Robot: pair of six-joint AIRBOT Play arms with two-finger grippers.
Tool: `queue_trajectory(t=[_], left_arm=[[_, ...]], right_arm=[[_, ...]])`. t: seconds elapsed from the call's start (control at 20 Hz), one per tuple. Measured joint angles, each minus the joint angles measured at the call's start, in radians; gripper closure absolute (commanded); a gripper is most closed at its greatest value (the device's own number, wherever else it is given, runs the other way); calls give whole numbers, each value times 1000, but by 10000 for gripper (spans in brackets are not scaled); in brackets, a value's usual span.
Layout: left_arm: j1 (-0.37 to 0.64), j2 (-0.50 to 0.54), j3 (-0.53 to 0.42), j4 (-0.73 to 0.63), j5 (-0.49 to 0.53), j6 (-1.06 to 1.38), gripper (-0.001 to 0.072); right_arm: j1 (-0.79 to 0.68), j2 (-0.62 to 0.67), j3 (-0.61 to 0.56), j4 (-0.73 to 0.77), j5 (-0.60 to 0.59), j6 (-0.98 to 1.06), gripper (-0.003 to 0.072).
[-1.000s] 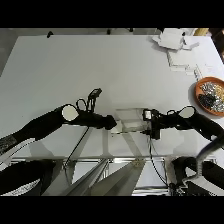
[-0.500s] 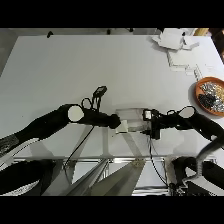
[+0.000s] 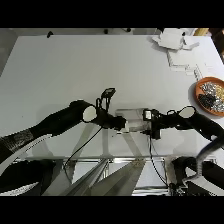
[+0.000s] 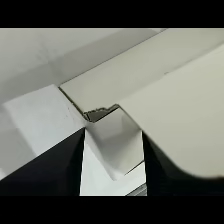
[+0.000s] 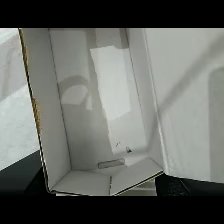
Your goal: Fold the box and place the chain.
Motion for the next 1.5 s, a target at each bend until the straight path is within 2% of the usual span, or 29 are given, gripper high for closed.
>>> queue_trajectory(t=[0.5, 0.6, 0.7, 1.1, 1.15, 1.2, 1.4, 1.5], left_arm=[[-41, -153, 213, 198, -242, -286, 329], [-48, -192, 249, 228, -295, -340, 382], [-56, -228, 279, 250, -338, -395, 382], [-82, -329, 369, 276, -403, -530, 402], [-85, -337, 374, 276, -416, -537, 463], [-89, -344, 377, 277, -424, -541, 469], [-99, -357, 384, 288, -448, -563, 681], [-101, -360, 385, 295, -456, -572, 699]], right_arm=[[0, 0, 0, 0, 0, 0, 282], [0, 0, 0, 0, 0, 0, 282], [0, 0, 0, 0, 0, 0, 282], [0, 0, 0, 0, 0, 0, 282], [0, 0, 0, 0, 0, 0, 282], [0, 0, 0, 0, 0, 0, 282], [0, 0, 0, 0, 3, 0, 282], [0, 0, 0, 0, 3, 0, 282]])
